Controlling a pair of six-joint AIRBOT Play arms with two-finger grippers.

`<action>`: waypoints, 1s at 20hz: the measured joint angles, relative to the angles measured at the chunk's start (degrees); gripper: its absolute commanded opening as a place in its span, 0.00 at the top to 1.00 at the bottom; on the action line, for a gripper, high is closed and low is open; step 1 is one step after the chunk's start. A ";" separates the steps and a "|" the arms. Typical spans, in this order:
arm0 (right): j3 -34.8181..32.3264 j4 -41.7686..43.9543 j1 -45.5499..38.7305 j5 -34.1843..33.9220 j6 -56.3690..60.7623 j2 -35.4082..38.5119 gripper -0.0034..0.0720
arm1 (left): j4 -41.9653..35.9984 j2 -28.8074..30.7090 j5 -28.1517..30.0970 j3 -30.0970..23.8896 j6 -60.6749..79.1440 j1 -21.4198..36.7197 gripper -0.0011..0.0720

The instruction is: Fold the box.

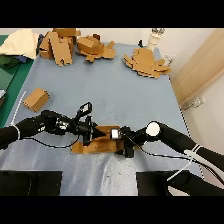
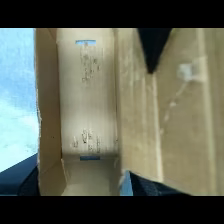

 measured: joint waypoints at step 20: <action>0.04 -2.51 0.63 -0.28 0.07 -1.09 0.26 | -0.15 0.00 0.02 0.00 -0.15 0.00 0.97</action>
